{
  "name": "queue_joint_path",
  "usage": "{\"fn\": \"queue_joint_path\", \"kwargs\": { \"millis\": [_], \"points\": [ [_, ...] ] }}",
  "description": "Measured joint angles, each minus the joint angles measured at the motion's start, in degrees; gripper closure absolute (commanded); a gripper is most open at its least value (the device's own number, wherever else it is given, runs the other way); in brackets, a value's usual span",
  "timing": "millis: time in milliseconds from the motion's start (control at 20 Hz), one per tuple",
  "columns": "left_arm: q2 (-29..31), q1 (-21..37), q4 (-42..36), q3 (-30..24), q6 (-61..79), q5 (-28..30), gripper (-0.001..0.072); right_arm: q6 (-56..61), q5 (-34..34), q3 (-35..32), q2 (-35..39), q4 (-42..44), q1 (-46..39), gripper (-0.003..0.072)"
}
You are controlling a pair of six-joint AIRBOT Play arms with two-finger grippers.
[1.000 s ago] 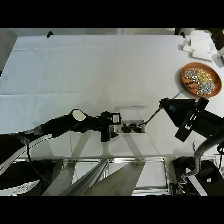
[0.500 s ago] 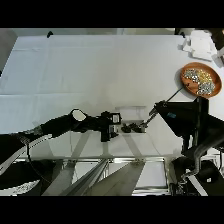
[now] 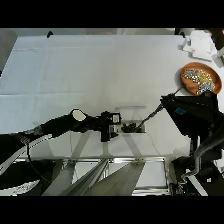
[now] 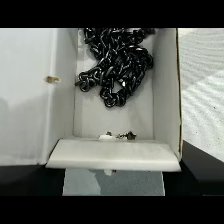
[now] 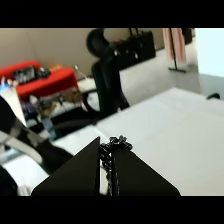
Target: Fold the box and place the chain.
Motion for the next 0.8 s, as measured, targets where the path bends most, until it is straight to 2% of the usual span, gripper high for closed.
{"fn": "queue_joint_path", "kwargs": {
  "millis": [200,400,800],
  "points": [
    [0.0,0.0,0.0,0.0,-0.02,0.0,0.0394,4.87,5.75,-0.13,-3.63,-12.02,0.02,0.067],
    [0.0,0.0,0.0,0.0,0.0,0.0,0.0394,7.56,9.94,-2.4,-11.32,-21.03,0.02,0.067],
    [0.0,0.0,0.0,0.0,-0.02,0.0,0.0394,8.55,11.72,-7.41,-28.85,-29.97,0.92,0.0666]
  ]
}}
